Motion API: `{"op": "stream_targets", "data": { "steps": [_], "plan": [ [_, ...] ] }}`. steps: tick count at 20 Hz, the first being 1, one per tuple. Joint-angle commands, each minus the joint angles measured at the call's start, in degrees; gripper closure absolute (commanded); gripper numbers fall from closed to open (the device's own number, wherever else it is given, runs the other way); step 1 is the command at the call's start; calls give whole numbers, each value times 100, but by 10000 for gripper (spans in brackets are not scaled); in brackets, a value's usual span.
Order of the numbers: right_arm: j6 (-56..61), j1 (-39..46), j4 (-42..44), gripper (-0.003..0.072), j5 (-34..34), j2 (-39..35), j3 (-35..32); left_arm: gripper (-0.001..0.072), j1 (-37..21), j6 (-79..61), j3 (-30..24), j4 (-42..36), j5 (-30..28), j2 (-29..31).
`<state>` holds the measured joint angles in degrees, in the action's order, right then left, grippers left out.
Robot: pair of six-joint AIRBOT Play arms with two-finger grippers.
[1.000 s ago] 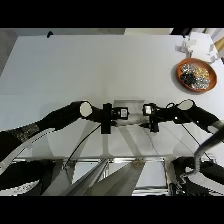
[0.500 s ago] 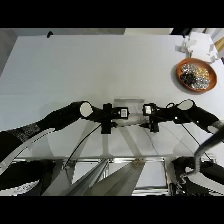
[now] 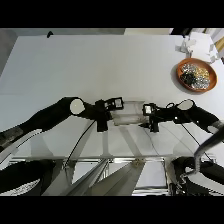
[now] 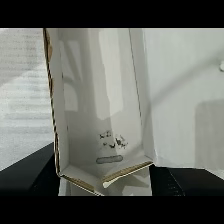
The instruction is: Fold the box and place the chain.
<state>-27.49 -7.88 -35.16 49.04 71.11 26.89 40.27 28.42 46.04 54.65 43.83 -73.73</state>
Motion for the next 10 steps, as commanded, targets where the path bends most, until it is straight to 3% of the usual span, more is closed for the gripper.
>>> {"op": "stream_targets", "data": {
  "steps": [1,6,10],
  "plan": [
    [0,-2,0,274,2,-4,-2,709,-315,1484,0,450,595,525],
    [0,-2,0,274,2,-4,-2,709,-841,3683,-251,828,807,1303],
    [0,-2,0,274,2,-4,0,709,-1172,4419,-944,365,625,1325]
  ]
}}
